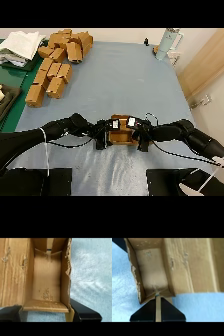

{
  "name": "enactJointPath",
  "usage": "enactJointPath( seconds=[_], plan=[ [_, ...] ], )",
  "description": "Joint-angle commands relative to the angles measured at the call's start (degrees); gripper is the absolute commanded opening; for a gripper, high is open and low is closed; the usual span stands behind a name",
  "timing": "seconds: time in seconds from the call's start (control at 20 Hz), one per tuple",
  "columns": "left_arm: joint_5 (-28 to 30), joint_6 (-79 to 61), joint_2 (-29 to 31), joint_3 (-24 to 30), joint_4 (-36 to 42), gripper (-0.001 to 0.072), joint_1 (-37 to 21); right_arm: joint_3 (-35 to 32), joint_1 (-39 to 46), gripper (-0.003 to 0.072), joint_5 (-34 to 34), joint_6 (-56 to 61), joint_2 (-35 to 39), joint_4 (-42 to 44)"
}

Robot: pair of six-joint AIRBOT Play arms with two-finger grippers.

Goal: Fold the box.

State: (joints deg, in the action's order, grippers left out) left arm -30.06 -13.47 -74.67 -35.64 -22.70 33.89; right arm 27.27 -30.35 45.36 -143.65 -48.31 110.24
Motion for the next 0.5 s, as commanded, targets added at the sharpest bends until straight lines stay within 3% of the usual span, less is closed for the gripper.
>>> enactJointPath(
  seconds=[0.0,0.1,0.2,0.3,0.35,0.45],
  plan=[
    [-0.02,0.00,0.00,0.02,-0.07,0.0597,0.02,2.05,0.09,0.0012,7.21,23.54,4.28,-13.18],
    [-0.02,0.00,0.02,0.02,-0.07,0.0597,0.02,2.49,0.35,0.0007,10.49,36.20,8.41,-21.42],
    [-0.02,0.00,0.00,0.02,-0.07,0.0598,0.02,2.47,2.25,0.0007,13.88,57.99,12.41,-34.60],
    [-0.02,0.00,0.00,0.02,-0.07,0.0597,0.02,2.38,6.93,0.0006,22.27,77.37,14.53,-43.34],
    [-0.02,0.00,0.02,0.02,-0.07,0.0597,0.02,2.23,9.86,0.0007,25.14,79.28,14.36,-42.12],
    [-0.02,0.00,0.02,0.02,-0.07,0.0598,0.02,0.70,14.78,0.0006,24.06,77.55,13.31,-32.50]
  ],
)
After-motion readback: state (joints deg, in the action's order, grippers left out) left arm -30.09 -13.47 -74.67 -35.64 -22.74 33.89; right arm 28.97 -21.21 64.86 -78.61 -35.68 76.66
